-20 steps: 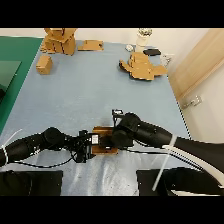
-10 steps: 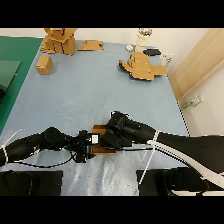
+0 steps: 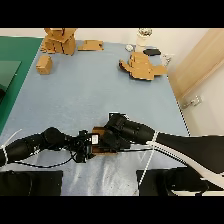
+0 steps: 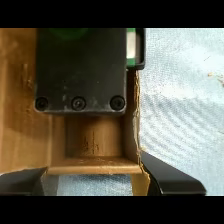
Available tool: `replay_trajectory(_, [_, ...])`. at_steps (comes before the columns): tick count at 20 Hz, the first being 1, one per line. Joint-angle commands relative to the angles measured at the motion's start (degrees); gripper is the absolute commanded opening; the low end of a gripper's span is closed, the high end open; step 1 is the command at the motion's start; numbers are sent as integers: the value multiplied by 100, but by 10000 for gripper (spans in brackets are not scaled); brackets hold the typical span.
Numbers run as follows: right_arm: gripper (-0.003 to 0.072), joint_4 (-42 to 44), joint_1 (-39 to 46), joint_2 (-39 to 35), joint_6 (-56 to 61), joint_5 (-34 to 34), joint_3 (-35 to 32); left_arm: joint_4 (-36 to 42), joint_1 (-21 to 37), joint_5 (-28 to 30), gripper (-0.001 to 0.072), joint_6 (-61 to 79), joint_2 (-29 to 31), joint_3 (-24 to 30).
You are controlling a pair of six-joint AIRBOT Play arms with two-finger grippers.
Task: Fold the box.
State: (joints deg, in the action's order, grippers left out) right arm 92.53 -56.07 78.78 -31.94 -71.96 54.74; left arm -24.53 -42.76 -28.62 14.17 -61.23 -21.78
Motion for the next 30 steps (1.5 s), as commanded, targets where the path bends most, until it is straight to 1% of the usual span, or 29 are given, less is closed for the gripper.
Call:
replay_trajectory(1, [358, -44, 2, -105, -4, -57, 9, 7, -2, 2, 540, -11, 4, -7])
replay_trajectory(7, [354, -92, 2, -87, 11, -103, 42, 7, -2, 2, 540, -11, 4, -7])
replay_trajectory(11, [343, -118, 0, 98, 17, -98, 39, 7, -2, 2, 540, -11, 2, -7])
replay_trajectory(12, [312, -120, 0, 127, 17, -98, 39, 7, -2, 2, 540, -11, 4, -7])
replay_trajectory(13, [212, -120, 0, 127, 17, -96, 39, 7, -2, 2, 540, -11, 4, -7])
replay_trajectory(14, [142, -118, 0, 125, 17, -98, 42, 7, -2, 2, 540, -11, 2, -7])
replay_trajectory(15, [33, -120, 0, 127, 15, -96, 42, 7, -2, 2, 540, -11, 4, -7])
replay_trajectory(16, [1, -118, 0, 125, -7, -96, 42, 7, -2, 2, 540, -11, 4, -7])
replay_trajectory(18, [1, -87, 0, 125, -68, -96, 42, 7, -2, 2, 540, -11, 4, -7])
replay_trajectory(19, [3, -61, 0, 114, -68, -98, 42, 7, -2, 2, 540, -11, 2, -7])
replay_trajectory(20, [84, -55, 0, 98, -66, -107, 42, 7, -2, 2, 540, -11, 4, -7])
replay_trajectory(21, [268, -55, 0, 70, -66, -136, 42, 7, -2, 2, 540, -11, 4, -7])
replay_trajectory(22, [389, -48, 0, 33, -66, -181, 42, 7, -2, 2, 540, -11, 4, -7])
replay_trajectory(28, [395, 90, 2, -479, 116, -341, 42, 7, -2, 4, 541, -11, 4, -7])
replay_trajectory(29, [388, 85, 2, -632, 201, -376, 42, 7, -2, 2, 540, -11, 4, -7])
replay_trajectory(30, [365, 57, 4, -796, 273, -407, 42, 7, -2, 2, 540, -11, 4, -7])
